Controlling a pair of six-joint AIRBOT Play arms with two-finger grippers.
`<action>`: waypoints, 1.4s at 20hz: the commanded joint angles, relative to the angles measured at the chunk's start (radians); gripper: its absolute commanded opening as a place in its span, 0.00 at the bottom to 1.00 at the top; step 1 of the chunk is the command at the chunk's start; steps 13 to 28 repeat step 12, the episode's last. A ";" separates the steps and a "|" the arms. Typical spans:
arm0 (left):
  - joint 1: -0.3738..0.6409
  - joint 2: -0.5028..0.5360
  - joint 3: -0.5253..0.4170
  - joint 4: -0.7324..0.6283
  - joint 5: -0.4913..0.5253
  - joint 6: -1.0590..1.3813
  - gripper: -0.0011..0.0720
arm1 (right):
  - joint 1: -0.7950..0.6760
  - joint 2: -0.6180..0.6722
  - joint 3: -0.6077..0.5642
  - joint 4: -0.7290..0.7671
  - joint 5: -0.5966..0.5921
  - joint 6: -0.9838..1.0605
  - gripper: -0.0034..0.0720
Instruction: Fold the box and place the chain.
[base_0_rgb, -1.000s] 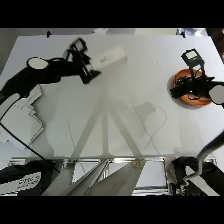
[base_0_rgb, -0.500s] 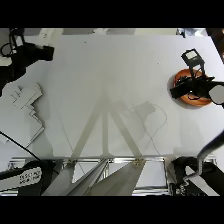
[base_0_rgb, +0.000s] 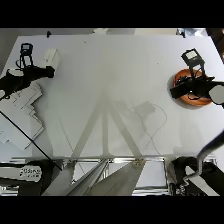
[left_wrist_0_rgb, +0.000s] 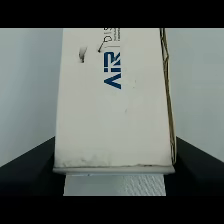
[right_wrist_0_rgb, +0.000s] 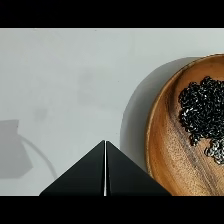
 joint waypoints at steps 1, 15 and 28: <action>0.004 -0.032 -0.003 0.026 -0.016 -0.015 0.18 | -0.001 0.001 0.001 0.000 -0.002 0.000 0.07; 0.003 0.188 -0.003 0.074 -0.116 -0.008 0.97 | -0.001 0.001 0.001 0.000 -0.002 0.000 0.07; 0.003 0.188 -0.003 0.074 -0.116 -0.008 0.97 | -0.001 0.001 0.001 0.000 -0.002 0.000 0.07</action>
